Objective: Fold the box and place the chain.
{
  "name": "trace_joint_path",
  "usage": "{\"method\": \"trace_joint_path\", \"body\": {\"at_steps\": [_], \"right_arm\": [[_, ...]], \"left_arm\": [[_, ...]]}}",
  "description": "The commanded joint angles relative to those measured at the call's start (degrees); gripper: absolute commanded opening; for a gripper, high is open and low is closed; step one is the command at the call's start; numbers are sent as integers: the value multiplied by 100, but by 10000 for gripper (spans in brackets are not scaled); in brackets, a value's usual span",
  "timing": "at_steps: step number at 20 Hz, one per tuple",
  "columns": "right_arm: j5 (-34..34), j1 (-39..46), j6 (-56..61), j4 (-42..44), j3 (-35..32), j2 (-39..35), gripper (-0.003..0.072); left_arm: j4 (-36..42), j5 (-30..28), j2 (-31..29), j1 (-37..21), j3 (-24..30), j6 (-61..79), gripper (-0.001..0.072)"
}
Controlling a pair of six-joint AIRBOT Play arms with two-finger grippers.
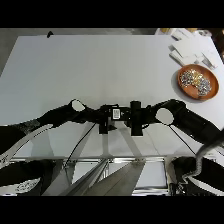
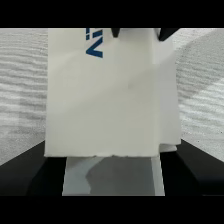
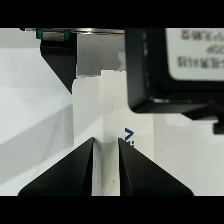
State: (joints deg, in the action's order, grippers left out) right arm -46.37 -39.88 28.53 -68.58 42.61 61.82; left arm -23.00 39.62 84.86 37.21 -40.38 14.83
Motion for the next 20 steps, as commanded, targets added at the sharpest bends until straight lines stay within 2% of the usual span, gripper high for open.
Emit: {"method": "trace_joint_path", "body": {"at_steps": [1, 6, 16, 18, 19, 20], "right_arm": [[83, -4, 15, -44, -2, -4, 54], [57, -4, 17, -39, -2, -17, 35], [4, 7, 315, -146, -7, -24, 43], [-74, 7, 310, -127, -44, 55, 109], [-94, 7, 310, -61, -76, 74, 177], [-122, 7, 308, 15, -111, 81, 190]], "left_arm": [[-13, 7, -4, 2, 2, 20, 322], [-13, 7, -4, 2, 2, 20, 322], [-13, 7, -4, 2, 2, 20, 322], [-15, 7, -4, 2, 2, 20, 322], [-15, 7, -4, 2, 2, 20, 322], [-15, 7, -4, 2, 2, 20, 322]]}}
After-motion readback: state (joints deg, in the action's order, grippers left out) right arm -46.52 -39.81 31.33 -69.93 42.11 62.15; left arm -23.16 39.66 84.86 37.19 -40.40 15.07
